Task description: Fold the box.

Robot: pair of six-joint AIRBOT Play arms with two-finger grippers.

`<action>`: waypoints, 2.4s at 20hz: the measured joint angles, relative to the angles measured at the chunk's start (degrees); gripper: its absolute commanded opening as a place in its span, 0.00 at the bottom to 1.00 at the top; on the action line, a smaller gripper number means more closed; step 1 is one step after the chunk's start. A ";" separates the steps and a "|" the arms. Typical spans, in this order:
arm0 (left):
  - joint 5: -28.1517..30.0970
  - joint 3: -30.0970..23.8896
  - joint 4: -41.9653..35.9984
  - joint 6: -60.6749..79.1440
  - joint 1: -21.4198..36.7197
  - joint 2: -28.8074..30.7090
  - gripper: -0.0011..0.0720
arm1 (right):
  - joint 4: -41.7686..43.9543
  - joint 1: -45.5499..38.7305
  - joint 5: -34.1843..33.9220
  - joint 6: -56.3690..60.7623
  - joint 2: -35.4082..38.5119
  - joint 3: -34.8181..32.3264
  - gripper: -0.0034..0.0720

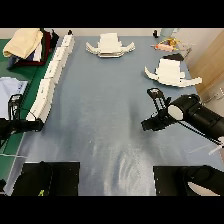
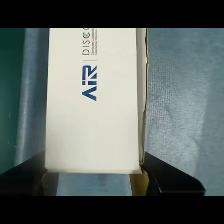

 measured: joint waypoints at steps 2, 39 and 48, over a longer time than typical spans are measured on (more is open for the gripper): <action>0.96 -0.02 -3.08 2.51 0.00 -1.95 0.58 | 0.00 0.00 0.04 0.00 0.00 0.00 0.05; 3.34 0.42 -1.09 3.34 1.53 -4.70 0.97 | 0.00 0.00 0.00 0.00 0.00 0.00 0.05; -19.78 6.93 8.92 -6.49 4.22 8.50 0.60 | -0.02 0.00 -0.02 0.00 0.00 0.00 0.05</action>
